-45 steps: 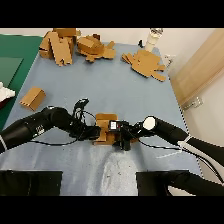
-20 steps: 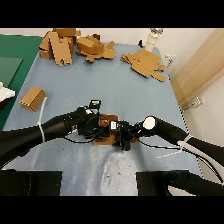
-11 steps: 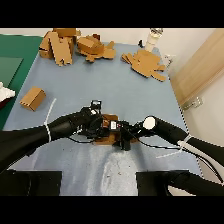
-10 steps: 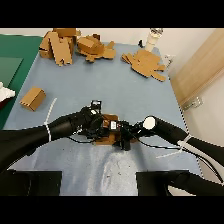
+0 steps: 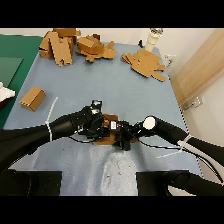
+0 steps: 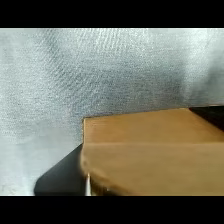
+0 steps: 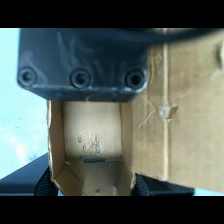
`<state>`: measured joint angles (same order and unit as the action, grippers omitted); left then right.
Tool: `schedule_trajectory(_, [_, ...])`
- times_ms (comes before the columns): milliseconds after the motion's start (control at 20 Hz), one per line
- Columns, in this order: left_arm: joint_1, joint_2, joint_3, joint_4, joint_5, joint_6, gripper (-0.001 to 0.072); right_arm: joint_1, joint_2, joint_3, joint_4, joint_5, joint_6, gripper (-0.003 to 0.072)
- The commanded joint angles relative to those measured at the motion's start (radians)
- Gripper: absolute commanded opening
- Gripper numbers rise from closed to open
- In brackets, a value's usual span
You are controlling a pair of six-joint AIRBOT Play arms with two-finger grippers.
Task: Fold the box.
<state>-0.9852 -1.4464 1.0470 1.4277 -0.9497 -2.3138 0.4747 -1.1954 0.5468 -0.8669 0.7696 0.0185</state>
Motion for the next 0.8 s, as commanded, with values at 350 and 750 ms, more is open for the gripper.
schedule_trajectory(350, [0.002,0.003,0.022,0.022,-0.046,0.002,0.0383,0.001,0.000,-0.001,0.000,0.001,0.000,0.0448])
schedule_trajectory(750, [0.002,0.054,0.053,0.051,-0.111,0.001,0.0383,0.001,0.000,-0.001,0.000,0.000,0.000,0.0448])
